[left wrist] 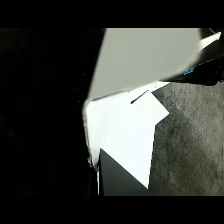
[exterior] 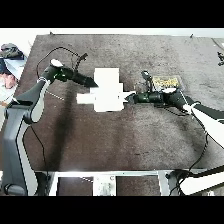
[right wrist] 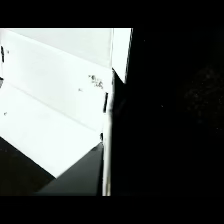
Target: Fold the box and place the chain.
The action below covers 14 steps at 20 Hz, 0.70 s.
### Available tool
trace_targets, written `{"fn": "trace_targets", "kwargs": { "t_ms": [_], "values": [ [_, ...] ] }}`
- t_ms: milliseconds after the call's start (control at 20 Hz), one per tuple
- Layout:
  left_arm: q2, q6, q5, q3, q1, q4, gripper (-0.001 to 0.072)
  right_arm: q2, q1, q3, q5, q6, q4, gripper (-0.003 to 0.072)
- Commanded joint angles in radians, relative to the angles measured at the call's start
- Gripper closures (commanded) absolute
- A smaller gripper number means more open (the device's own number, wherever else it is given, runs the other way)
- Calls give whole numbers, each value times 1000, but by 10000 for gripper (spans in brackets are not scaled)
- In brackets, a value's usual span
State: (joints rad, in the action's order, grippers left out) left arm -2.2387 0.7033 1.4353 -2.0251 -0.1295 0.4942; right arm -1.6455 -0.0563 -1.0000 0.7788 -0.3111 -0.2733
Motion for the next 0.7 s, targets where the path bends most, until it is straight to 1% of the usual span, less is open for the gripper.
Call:
{"fn": "trace_targets", "kwargs": {
  "t_ms": [0, 100, 200, 350, 450, 650],
  "values": [
    [-1, -144, 23, 0, -1, -18, 696, 6, -2, -1, 29, 24, 0, 493],
    [0, -219, 29, 0, -1, -34, 696, 30, -24, -1, 29, 24, -1, 492],
    [0, -325, 56, 0, -1, -45, 696, 65, -71, -1, 40, 23, 0, 492],
    [0, -478, 101, 0, 0, -46, 696, 105, -158, -1, 72, -16, 0, 491],
    [0, -540, 102, 0, 0, -46, 698, 108, -192, -1, 111, -27, 0, 491],
    [0, -695, 106, 0, 0, -46, 703, 108, -182, -1, 108, -33, 0, 491]
  ]
}}
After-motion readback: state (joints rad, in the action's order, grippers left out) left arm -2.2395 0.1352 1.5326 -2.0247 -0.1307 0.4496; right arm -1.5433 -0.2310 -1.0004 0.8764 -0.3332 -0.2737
